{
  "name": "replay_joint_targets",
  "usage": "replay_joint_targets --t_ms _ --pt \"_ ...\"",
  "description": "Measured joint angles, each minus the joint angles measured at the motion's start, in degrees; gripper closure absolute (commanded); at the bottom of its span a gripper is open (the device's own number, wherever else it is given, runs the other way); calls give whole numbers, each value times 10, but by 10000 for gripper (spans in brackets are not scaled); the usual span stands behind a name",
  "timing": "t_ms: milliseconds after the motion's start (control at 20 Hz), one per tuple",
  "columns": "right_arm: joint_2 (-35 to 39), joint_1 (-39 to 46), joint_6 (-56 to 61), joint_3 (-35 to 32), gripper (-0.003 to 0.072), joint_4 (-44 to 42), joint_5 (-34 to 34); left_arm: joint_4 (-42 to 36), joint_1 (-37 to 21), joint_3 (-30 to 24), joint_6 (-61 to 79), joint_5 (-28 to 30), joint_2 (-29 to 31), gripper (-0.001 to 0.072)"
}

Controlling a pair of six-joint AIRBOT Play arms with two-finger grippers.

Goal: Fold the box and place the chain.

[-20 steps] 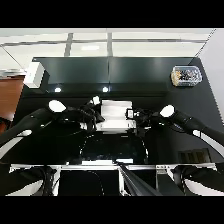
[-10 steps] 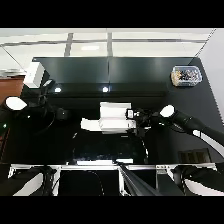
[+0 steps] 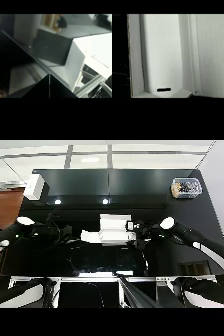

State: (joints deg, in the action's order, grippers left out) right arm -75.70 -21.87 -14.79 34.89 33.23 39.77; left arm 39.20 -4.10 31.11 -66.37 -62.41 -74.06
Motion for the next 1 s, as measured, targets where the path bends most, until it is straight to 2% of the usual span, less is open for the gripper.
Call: replay_joint_targets --t_ms 250,550,600,650,700,750,900,1000 --pt "0 0 0 0 374 0 0 -63 71 25 37 18 -54 683" --pt "0 0 0 0 374 0 0 -95 89 44 99 -4 -74 679" --pt "0 0 0 0 374 0 0 -98 88 49 109 -15 -75 652" --pt "0 0 0 0 374 0 0 -103 87 54 118 -25 -76 457" --pt "0 0 0 0 374 0 0 -106 85 60 123 -32 -77 139" --pt "0 0 0 0 374 0 0 -107 85 66 127 -37 -77 -3" --pt "0 0 0 0 374 0 0 -111 85 82 135 -49 -78 -1" --pt "0 0 0 0 374 0 0 -113 91 91 137 -53 -78 42"
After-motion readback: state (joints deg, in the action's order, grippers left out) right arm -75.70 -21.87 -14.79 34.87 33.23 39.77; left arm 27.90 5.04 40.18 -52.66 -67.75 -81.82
